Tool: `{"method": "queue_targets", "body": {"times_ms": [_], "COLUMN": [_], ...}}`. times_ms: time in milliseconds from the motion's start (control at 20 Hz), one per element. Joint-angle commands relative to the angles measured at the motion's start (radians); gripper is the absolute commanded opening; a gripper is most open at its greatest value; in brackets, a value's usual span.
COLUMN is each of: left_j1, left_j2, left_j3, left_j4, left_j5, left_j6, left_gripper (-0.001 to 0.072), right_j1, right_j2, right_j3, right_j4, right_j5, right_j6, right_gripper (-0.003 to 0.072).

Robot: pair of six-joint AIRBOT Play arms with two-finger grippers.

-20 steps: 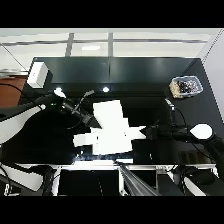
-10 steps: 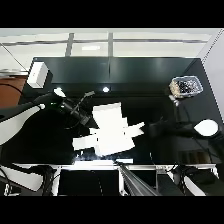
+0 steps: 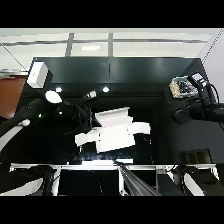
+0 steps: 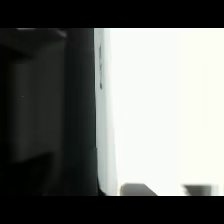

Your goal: Fold the box and place the chain.

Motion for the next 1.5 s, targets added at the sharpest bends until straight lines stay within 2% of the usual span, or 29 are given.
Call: {"method": "queue_targets", "body": {"times_ms": [0, 100, 200, 400, 550, 700, 850, 1050, 1200, 1350, 1450], "left_j1": [-0.056, -0.067, -0.066, -0.060, -0.064, -0.064, -0.064, -0.064, -0.064, -0.064, -0.064], "left_j2": [0.082, 0.066, 0.051, 0.020, -0.021, -0.045, -0.052, -0.052, -0.052, -0.052, -0.052], "left_j3": [-0.054, -0.054, -0.055, -0.069, -0.077, -0.077, -0.077, -0.077, -0.077, -0.077, -0.077], "left_j4": [0.095, 0.092, 0.049, 0.026, 0.025, 0.021, 0.019, 0.018, 0.018, 0.019, 0.019], "left_j5": [0.087, 0.077, 0.108, 0.210, 0.205, 0.208, 0.210, 0.208, 0.208, 0.208, 0.208], "left_j6": [0.132, 0.204, 0.365, 0.307, 0.290, 0.290, 0.291, 0.290, 0.290, 0.290, 0.290], "left_gripper": [0.0030, 0.0030, 0.0029, 0.0029, 0.0029, 0.0029, 0.0029, 0.0029, 0.0029, 0.0030, 0.0029], "right_j1": [-0.011, -0.010, 0.004, 0.077, 0.187, 0.338, 0.465, 0.542, 0.550, 0.550, 0.550], "right_j2": [0.001, 0.000, 0.000, -0.001, -0.001, -0.005, -0.034, -0.122, -0.177, -0.218, -0.243], "right_j3": [0.019, 0.009, -0.031, -0.151, -0.245, -0.299, -0.306, -0.319, -0.320, -0.321, -0.332], "right_j4": [-0.025, 0.151, 0.285, 0.390, 0.439, 0.449, 0.449, 0.354, 0.345, 0.329, 0.303], "right_j5": [-0.021, -0.028, -0.027, -0.046, -0.182, -0.373, -0.443, -0.453, -0.451, -0.377, -0.372], "right_j6": [-0.016, -0.076, -0.246, -0.389, -0.393, -0.394, -0.455, -0.481, -0.492, -0.592, -0.596], "right_gripper": [0.0706, 0.0706, 0.0706, 0.0706, 0.0707, 0.0706, 0.0706, 0.0706, 0.0706, 0.0706, 0.0706]}}
